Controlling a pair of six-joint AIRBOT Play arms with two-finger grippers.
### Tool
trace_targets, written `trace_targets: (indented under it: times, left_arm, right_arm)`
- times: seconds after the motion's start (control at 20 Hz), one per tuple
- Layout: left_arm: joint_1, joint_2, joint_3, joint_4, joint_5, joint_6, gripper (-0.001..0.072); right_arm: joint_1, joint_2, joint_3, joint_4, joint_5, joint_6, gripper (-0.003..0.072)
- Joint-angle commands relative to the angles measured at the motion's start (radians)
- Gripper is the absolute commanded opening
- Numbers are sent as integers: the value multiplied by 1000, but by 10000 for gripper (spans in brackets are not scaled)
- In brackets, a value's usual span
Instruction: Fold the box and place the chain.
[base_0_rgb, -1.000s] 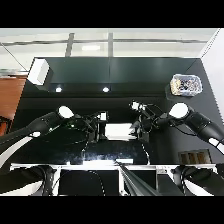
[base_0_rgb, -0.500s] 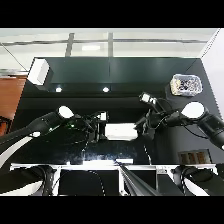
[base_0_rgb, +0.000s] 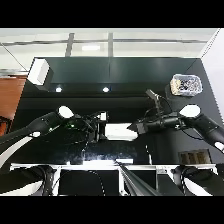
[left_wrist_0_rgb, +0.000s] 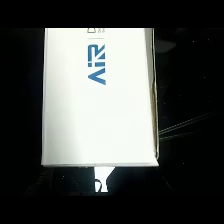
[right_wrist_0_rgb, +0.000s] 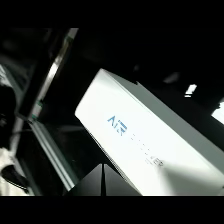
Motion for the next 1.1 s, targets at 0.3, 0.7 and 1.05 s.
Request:
trace_targets:
  times: [0.3,0.7,1.05]
  left_arm:
    - [0,0,0,-1,0,0,462]
    - [0,0,0,-3,0,0,463]
    - [1,5,1,10,-22,-1,464]
  right_arm:
    - [35,-168,-7,-13,-87,100,9]
    - [35,-169,-7,-47,-109,99,14]
    - [-6,-114,91,-47,91,63,13]
